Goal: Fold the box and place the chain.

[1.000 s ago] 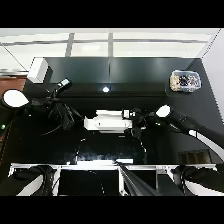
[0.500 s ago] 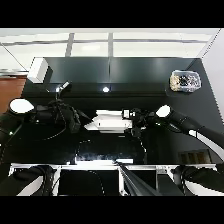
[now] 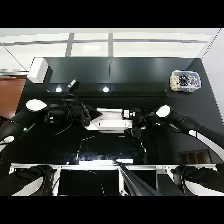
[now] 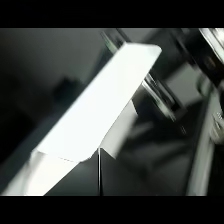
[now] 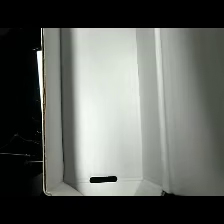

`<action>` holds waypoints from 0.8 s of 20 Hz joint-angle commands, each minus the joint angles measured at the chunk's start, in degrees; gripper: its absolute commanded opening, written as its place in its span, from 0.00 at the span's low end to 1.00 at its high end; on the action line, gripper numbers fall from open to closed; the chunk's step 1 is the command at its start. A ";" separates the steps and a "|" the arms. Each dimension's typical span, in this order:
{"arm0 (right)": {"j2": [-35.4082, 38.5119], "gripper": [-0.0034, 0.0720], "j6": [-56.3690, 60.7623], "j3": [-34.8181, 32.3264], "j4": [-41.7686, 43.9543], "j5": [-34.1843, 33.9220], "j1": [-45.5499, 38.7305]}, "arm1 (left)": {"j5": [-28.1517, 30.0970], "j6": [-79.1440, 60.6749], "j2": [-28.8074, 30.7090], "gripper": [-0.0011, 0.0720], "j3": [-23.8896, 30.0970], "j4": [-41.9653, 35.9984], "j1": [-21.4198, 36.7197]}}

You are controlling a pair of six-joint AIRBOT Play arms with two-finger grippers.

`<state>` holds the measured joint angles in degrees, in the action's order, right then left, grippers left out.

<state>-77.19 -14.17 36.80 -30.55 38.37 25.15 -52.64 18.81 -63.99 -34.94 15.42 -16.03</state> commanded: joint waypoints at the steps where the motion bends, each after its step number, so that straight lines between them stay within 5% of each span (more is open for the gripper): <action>1: 0.00 0.27 0.02 0.02 0.02 -0.02 -0.04 | 8.31 -7.82 -3.41 0.05 -0.31 -7.52 -0.20; 7: 0.00 0.27 0.02 0.02 0.04 -0.02 -0.04 | 10.45 -12.04 -8.13 0.05 -2.91 -4.24 -0.63; 16: 0.00 0.27 0.02 0.02 0.04 -0.02 -0.04 | 11.26 -2.80 -16.00 0.05 -10.14 18.25 -6.03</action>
<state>-77.19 -14.17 36.80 -30.52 38.35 25.15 -41.06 11.40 -77.56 -43.09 25.23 -20.91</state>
